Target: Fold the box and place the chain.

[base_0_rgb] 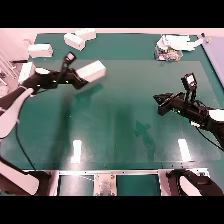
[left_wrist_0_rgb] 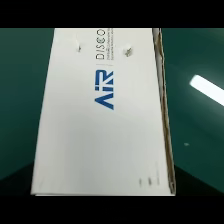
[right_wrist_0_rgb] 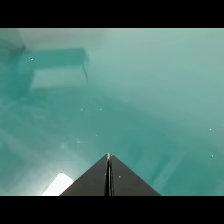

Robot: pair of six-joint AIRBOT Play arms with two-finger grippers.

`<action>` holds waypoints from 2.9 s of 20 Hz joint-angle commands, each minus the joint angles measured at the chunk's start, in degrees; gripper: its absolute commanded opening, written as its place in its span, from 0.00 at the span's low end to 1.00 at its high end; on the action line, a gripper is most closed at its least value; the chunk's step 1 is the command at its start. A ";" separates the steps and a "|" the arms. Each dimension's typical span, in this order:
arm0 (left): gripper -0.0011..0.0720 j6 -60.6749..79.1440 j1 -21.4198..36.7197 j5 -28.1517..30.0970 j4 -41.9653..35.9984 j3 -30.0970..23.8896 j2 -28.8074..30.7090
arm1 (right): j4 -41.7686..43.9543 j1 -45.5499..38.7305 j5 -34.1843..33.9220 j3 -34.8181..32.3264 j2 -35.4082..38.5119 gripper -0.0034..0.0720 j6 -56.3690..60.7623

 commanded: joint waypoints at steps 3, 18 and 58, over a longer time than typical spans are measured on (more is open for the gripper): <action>0.03 -7.37 6.27 21.29 1.46 -11.52 12.41 | 0.02 -0.02 0.04 -0.02 0.02 0.05 0.20; 0.03 -15.65 13.33 37.57 0.92 -33.05 19.28 | 0.22 0.02 3.52 -5.62 0.02 0.05 4.66; 0.03 -19.32 -39.28 64.19 -3.50 -66.03 70.18 | -3.93 0.00 -11.26 -22.36 36.41 0.05 9.11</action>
